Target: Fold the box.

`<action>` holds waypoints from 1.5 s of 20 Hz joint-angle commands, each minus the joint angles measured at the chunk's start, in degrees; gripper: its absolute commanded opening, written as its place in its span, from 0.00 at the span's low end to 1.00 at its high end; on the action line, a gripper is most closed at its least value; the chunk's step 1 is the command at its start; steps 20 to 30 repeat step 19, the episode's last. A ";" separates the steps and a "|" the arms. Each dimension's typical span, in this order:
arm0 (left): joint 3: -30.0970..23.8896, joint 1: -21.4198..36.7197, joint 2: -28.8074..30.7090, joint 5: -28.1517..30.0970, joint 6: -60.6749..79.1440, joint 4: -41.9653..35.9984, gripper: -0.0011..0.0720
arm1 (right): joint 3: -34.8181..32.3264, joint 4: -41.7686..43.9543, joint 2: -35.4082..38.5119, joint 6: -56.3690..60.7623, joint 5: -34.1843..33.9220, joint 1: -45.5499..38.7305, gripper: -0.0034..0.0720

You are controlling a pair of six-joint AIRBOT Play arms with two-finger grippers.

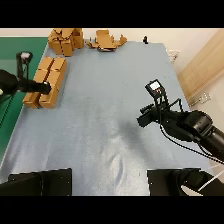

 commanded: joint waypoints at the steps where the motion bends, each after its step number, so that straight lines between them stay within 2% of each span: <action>1: 5.99 -0.11 5.29 -14.38 5.38 -11.78 0.95 | 0.28 13.05 -0.46 -3.78 1.64 -0.02 0.05; 3: 6.34 -1.16 8.90 -23.63 8.09 -21.77 0.95 | 0.28 22.25 -2.19 -6.80 2.93 -0.02 0.05; 5: 6.16 -5.60 12.39 -29.66 7.98 -25.07 0.95 | 0.55 27.58 -4.72 -6.82 4.37 0.13 0.05; 9: 4.81 -18.29 14.62 -30.21 7.78 -20.04 0.95 | 1.29 28.50 -6.64 -6.60 7.21 0.22 0.05; 11: 4.81 -21.66 14.58 -29.81 6.38 -18.56 0.95 | 1.27 28.48 -6.64 -6.58 7.04 0.22 0.05; 30: 4.81 -22.53 14.60 -28.74 1.92 -18.64 0.95 | 1.27 28.50 -6.64 -6.58 7.04 0.22 0.05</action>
